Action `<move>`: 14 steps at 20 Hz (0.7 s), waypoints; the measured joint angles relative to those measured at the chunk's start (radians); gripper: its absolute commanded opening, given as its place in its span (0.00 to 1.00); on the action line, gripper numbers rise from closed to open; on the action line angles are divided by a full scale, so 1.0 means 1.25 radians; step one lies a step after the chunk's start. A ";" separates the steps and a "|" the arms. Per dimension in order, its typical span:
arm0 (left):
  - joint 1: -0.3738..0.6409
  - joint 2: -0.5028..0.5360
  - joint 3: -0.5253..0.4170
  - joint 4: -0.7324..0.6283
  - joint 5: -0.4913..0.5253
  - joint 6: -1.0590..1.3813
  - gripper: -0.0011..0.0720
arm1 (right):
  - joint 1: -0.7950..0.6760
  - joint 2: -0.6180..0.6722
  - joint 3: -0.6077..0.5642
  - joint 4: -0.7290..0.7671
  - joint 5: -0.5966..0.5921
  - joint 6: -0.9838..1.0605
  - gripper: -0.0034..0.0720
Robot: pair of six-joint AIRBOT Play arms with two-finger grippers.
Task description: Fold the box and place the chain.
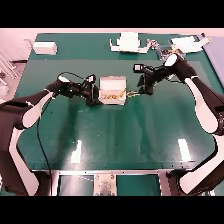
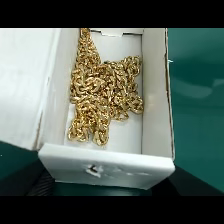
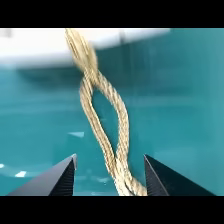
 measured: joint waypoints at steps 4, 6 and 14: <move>0.000 0.000 0.000 0.000 0.000 0.000 0.48 | -0.044 -0.043 -0.003 -0.008 -0.025 -0.028 0.59; 0.000 0.000 0.000 0.000 0.000 0.000 0.48 | -0.050 -0.056 -0.003 -0.002 -0.029 -0.046 0.54; 0.000 0.000 0.000 0.000 0.000 0.000 0.48 | -0.049 -0.082 -0.005 0.006 -0.017 -0.083 0.06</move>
